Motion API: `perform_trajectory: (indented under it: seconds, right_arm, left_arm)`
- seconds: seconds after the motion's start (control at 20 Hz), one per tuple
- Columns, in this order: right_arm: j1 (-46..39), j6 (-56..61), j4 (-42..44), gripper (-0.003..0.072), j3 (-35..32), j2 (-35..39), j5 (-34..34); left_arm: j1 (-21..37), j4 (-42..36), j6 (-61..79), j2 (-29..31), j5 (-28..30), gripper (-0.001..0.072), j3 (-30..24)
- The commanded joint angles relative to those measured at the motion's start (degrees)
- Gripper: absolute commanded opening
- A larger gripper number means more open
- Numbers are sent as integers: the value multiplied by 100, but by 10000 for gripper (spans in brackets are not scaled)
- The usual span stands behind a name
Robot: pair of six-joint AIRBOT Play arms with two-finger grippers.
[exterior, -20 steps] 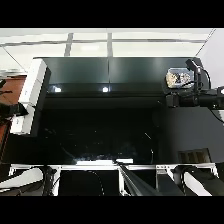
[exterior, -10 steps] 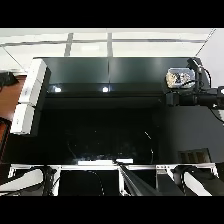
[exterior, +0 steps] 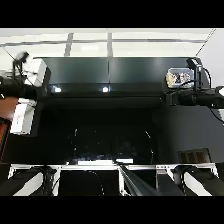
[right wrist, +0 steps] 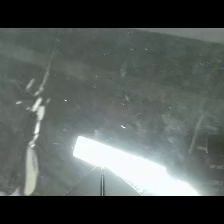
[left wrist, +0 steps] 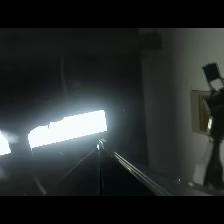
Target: Fold the box and place the chain.
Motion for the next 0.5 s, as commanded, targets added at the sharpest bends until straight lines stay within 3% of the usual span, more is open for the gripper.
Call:
perform_trajectory:
  seconds: [0.0, 0.1, 0.45]
  right_arm:
    - [9, -7, -70, 16, 0, -2, -24]
    - [9, -7, -70, 16, 0, -2, -24]
    - [9, -7, -70, 16, 0, -2, -24]
  left_arm:
    - [-278, -79, 72, 944, 944, 27, -1480]
    - [-271, -81, 92, 1180, 988, 27, -1797]
    - [-271, -90, 94, 1178, 1014, 28, -1834]
